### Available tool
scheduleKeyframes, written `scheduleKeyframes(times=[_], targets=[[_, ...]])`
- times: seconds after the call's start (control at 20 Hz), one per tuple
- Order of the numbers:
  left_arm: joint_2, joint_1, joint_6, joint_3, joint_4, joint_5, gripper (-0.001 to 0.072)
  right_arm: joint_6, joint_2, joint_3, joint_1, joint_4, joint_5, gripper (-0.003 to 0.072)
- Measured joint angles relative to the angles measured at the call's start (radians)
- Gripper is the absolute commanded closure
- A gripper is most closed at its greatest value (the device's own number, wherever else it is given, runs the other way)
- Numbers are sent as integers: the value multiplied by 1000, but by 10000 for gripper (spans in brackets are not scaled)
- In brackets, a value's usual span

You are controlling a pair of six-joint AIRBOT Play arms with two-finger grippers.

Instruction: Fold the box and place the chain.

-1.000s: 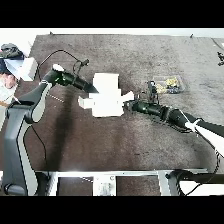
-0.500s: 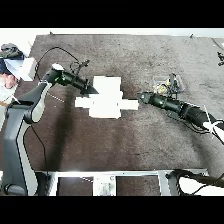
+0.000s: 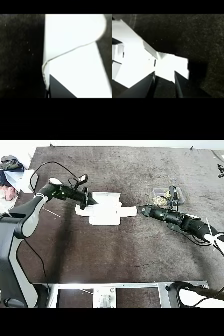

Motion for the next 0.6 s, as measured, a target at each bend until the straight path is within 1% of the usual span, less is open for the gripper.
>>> scheduleKeyframes(times=[0.2,0.6], targets=[[11,0,75,-48,-16,51,705,-18,0,0,0,-23,2,378],[11,0,114,-67,-33,90,705,-30,0,19,0,-124,50,377]])
